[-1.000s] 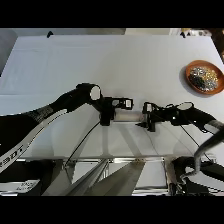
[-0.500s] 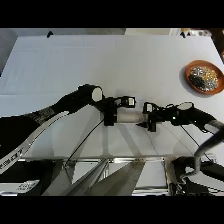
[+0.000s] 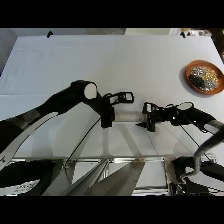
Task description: Fold the box and place the chain.
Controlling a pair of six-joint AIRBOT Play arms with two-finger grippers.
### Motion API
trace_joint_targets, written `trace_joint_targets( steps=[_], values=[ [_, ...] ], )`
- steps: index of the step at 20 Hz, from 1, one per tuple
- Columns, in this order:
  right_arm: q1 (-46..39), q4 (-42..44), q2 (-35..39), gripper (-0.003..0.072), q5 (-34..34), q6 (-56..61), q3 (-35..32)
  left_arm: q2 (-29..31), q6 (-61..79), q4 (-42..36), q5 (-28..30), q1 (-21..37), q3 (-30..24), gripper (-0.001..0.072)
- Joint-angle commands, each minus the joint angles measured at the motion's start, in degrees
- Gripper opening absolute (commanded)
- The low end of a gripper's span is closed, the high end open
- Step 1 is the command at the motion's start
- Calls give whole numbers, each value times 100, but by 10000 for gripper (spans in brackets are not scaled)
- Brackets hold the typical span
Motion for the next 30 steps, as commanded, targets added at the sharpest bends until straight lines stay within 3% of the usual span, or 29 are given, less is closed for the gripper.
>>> trace_joint_targets(
  steps=[1,7,12,19,30],
  values=[
    [0,-4,2,320,15,-11,0,555,-1484,284,-525,334,-2,7],
    [0,-4,2,320,15,-11,0,885,-4072,638,-428,1268,-186,7],
    [2,-7,2,320,15,-13,0,833,-4555,81,551,1740,-1412,7],
    [0,-7,2,320,15,-13,0,70,-3950,-1270,1104,1692,-1626,11],
    [2,-7,2,320,15,-13,0,-179,-3751,-1486,1110,1335,-1626,10]
  ],
)
